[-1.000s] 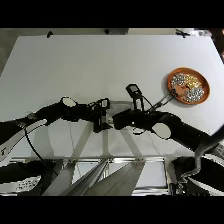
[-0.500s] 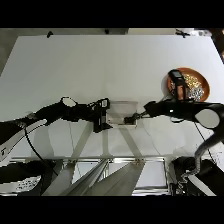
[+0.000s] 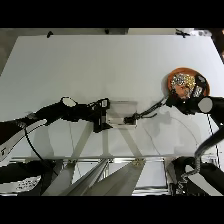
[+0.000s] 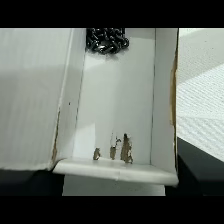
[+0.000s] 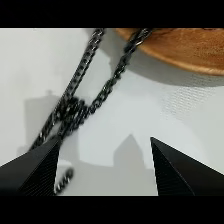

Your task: Fold the box and place the chain.

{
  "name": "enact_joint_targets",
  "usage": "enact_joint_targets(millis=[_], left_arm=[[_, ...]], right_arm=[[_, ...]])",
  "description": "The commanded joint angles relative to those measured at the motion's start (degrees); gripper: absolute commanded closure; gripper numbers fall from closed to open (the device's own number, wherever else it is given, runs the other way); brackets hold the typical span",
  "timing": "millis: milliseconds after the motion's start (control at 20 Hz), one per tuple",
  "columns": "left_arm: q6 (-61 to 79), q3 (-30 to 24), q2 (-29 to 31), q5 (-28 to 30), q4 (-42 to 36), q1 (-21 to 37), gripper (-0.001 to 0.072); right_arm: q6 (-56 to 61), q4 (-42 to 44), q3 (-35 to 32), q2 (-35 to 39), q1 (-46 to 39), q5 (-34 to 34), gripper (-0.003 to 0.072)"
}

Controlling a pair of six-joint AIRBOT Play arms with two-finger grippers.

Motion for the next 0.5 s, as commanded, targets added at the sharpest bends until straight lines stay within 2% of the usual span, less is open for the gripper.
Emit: enact_joint_targets(millis=[0,150,400,450], left_arm=[[0.0,0.1,0.0,0.0,0.0,0.0,0.0696],[0.0,0.1,0.0,0.0,0.0,0.0,0.0696],[0.0,0.1,0.0,0.0,0.0,0.0,0.0696],[0.0,0.1,0.0,0.0,0.0,0.0,0.0696]], right_arm=[[12.6,-0.7,-0.1,-6.5,1.1,-12.0,0.0065],[14.8,-0.7,-0.1,-7.5,3.0,-19.6,0.0068],[16.6,-0.8,-0.1,-11.1,2.9,-17.9,0.0069],[16.6,-1.3,-0.1,-11.1,2.9,-18.0,0.0111]])
